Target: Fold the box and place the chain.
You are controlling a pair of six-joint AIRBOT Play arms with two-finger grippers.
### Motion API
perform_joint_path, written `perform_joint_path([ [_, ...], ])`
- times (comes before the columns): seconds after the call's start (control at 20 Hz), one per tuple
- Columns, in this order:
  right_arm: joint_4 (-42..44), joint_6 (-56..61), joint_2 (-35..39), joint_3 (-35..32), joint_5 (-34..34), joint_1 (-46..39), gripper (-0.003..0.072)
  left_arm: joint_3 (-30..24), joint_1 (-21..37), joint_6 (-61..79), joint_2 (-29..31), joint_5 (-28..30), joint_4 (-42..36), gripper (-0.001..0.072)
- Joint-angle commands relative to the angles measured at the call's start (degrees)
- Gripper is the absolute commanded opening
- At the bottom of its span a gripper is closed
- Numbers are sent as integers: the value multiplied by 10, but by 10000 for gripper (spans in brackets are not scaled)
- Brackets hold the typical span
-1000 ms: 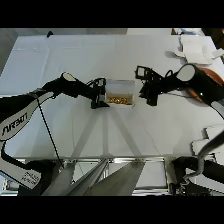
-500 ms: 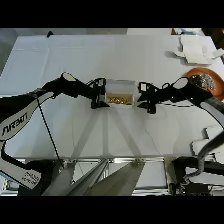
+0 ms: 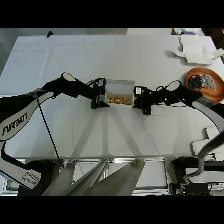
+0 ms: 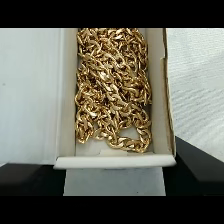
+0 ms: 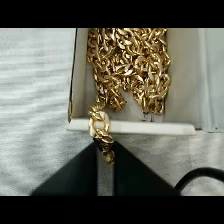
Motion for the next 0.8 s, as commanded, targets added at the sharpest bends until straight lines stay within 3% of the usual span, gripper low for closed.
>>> perform_joint_path([
  [0.0,-6,-3,-5,0,-3,1,10,0,0,0,0,0,0,228],
  [0.2,-41,40,8,0,-3,1,10,0,0,0,0,0,0,228],
  [0.4,-91,94,71,0,10,1,10,0,0,0,0,0,0,228],
  [0.6,-31,95,142,1,46,1,10,0,0,0,0,0,0,228],
  [0.75,-1,95,155,10,48,19,10,0,0,0,0,0,0,228],
])
